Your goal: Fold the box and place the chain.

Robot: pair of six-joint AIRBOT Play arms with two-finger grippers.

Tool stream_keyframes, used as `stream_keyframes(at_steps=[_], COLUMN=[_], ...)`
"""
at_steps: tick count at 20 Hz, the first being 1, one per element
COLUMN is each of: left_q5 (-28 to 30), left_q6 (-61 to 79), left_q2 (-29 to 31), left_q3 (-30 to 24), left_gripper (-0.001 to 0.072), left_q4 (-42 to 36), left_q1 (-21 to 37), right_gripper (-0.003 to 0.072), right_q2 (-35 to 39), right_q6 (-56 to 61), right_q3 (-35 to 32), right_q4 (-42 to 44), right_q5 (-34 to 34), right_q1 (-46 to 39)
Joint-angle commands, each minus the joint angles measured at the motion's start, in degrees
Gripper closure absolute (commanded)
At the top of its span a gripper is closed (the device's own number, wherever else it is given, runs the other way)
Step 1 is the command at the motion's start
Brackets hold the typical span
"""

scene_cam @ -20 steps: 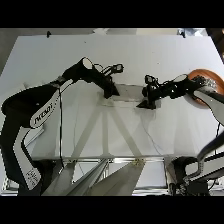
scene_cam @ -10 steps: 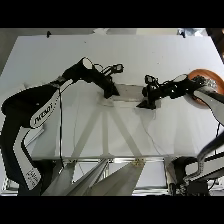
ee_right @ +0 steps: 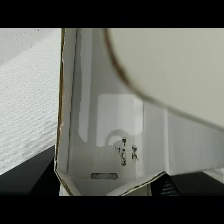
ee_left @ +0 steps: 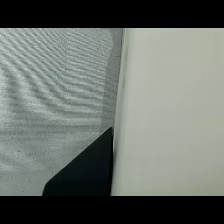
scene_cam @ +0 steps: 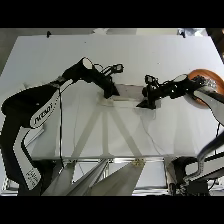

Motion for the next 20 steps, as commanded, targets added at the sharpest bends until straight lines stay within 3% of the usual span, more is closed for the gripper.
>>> stream_keyframes(at_steps=[1,11,12,14,20], left_q5=[0.02,0.09,0.04,0.04,-2.32], left_q6=[0.02,0.20,0.20,0.17,0.17], left_q2=[0.02,0.02,0.02,0.04,2.27], left_q3=[0.02,0.02,0.02,0.02,0.04], left_gripper=[0.0699,0.0691,0.0610,0.0358,0.0333], left_q4=[0.02,-0.61,-0.61,-0.61,-0.52], left_q1=[0.02,0.00,0.02,0.02,0.33], right_gripper=[0.0389,0.0389,0.0389,0.0389,0.0389], right_q2=[-0.02,-0.02,-0.02,-0.02,-0.02], right_q6=[0.00,0.00,0.00,0.00,0.00], right_q3=[0.00,0.00,0.00,0.00,0.00], right_q4=[-0.02,-0.02,-0.02,-0.04,-0.02], right_q5=[0.09,0.09,0.09,0.09,0.09], right_q1=[0.07,0.07,0.07,0.07,0.07])
